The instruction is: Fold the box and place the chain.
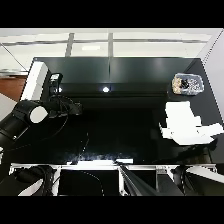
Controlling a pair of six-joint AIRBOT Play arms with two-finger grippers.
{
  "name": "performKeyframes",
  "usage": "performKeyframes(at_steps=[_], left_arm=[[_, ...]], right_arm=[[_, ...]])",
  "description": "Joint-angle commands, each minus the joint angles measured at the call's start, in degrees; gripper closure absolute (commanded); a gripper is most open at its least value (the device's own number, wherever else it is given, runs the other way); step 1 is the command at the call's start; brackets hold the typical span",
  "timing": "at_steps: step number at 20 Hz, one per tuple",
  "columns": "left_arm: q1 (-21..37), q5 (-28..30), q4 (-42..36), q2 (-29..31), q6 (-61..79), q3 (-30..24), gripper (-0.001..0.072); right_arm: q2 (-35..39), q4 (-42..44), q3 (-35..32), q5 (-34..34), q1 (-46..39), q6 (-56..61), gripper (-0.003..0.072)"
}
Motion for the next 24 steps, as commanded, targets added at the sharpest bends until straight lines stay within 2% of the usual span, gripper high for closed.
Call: performKeyframes(at_steps=[1, 2, 4, 13, 14, 15, 16, 17, 18, 19, 20, 24], left_arm=[[0.02, 0.48, -0.02, -0.02, 0.0, 0.02, -0.0002], [0.02, 0.48, -0.02, -0.02, 0.0, 0.02, -0.0003], [0.02, 0.52, 0.0, -0.02, 0.0, 0.02, -0.0002], [0.02, 3.89, 0.0, -0.02, 0.0, 0.02, -0.0002], [0.02, 3.89, 0.0, -0.02, 0.0, 0.02, -0.0003], [0.02, 3.89, 0.0, -0.02, 0.0, 0.02, -0.0002], [0.02, 3.89, 0.0, -0.02, 0.0, 0.02, -0.0003], [0.02, 3.89, 0.0, -0.02, 0.0, 0.02, -0.0002], [0.02, 3.89, 0.0, -0.02, 0.0, 0.02, -0.0003], [0.02, 3.89, 0.0, -0.02, 0.0, 0.02, -0.0002], [0.02, 3.89, 0.0, -0.02, 0.0, 0.02, -0.0003], [0.02, 3.87, 0.0, -0.02, 0.0, 0.02, -0.0003]], right_arm=[[-14.43, 12.85, 7.37, 20.61, -3.56, -10.21, -0.0019], [-17.94, 12.83, 9.73, 24.24, -2.84, -8.83, -0.002], [-21.42, 12.26, 11.54, 24.98, -1.18, -8.48, -0.002], [-26.08, 5.27, 11.47, 26.29, 4.9, -8.5, -0.0018], [-26.08, 5.44, 11.43, 26.21, 4.98, -8.55, 0.0058], [-26.08, 5.57, 11.43, 25.83, 4.98, -8.59, 0.0202], [-26.08, 5.64, 11.41, 25.86, 5.01, -8.81, 0.0289], [-26.08, 5.86, 11.41, 26.08, 5.01, -8.92, 0.0416], [-26.08, 6.47, 11.39, 26.67, 5.01, -8.96, 0.0507], [-26.05, 7.19, 11.39, 27.39, 5.01, -9.27, 0.0549], [-25.99, 8.13, 11.39, 28.13, 5.07, -10.16, 0.0632], [-24.17, 9.22, 10.51, 28.39, 6.84, -11.67, 0.0648]])
